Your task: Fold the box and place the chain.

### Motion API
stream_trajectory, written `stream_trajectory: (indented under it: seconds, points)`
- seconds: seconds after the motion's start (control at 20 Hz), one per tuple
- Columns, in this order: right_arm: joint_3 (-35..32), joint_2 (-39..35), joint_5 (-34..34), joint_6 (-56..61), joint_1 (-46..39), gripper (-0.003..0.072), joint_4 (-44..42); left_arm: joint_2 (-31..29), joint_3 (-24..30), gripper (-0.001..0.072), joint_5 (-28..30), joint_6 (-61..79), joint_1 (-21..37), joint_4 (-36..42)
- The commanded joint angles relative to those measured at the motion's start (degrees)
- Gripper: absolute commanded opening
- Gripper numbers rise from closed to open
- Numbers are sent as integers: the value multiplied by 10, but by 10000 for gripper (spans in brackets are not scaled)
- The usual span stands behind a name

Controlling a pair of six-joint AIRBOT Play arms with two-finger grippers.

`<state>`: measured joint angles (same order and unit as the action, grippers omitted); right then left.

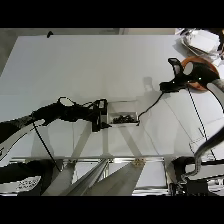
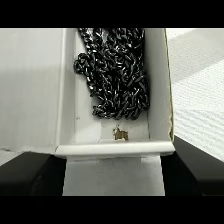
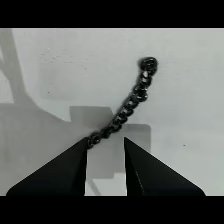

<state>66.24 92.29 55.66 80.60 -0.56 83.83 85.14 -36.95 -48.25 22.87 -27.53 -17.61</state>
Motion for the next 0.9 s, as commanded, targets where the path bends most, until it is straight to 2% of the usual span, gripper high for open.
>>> stream_trajectory:
  seconds: [0.0, 0.15, 0.3, 0.45, 0.85]
  points:
    - [1, 16, 12, 6, 9, 216, -3, 0, 0, 88, 0, 0, 0, 0]
    - [1, 15, 26, 6, 9, 13, -3, 0, 0, 88, 0, 0, 0, 0]
    - [1, -7, 29, 3, 9, 12, -3, 0, 0, 88, 0, 0, 0, 0]
    - [1, -74, 45, -22, 9, 13, -24, 0, 0, 88, 0, 0, 0, 0]
    - [1, -326, 167, -113, 9, 12, -255, 0, 0, 88, 0, 0, -1, 0]
